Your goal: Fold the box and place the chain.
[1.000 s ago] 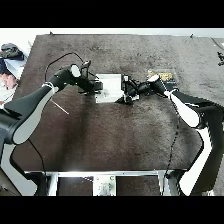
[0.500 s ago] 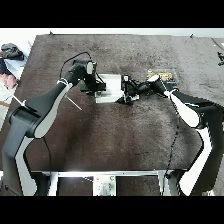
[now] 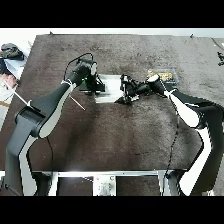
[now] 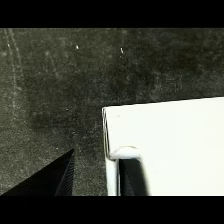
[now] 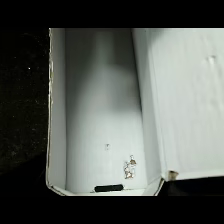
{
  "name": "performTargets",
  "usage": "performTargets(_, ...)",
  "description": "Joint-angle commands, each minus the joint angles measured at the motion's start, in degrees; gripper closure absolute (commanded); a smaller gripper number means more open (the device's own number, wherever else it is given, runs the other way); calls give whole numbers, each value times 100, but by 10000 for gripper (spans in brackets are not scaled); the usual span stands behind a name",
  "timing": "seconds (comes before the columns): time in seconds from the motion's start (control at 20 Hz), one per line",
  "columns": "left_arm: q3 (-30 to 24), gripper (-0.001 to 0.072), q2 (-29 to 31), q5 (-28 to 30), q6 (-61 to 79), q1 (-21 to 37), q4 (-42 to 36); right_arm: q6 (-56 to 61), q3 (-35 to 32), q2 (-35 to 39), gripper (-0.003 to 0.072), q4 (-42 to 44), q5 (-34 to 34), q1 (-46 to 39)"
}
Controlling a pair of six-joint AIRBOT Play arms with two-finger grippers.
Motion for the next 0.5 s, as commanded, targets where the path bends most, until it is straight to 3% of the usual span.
performTargets(0.0, 13, 518, -37, 0, -229, -55, 205, 0, 2, -2, 246, -4, 2, -7)
performTargets(0.1, 13, 577, -92, -2, -289, -83, 214, 0, 2, -2, 246, -4, 4, -7)
performTargets(0.2, 13, 698, -96, -2, -284, -83, 219, 0, 2, -2, 247, -4, 2, -7)
performTargets(0.4, 13, 696, -96, 0, -282, -83, 216, 0, 2, -2, 246, -4, 2, -7)
performTargets(0.45, 13, 665, -94, 2, -278, -83, 205, 0, 2, -2, 246, -4, 2, -7)
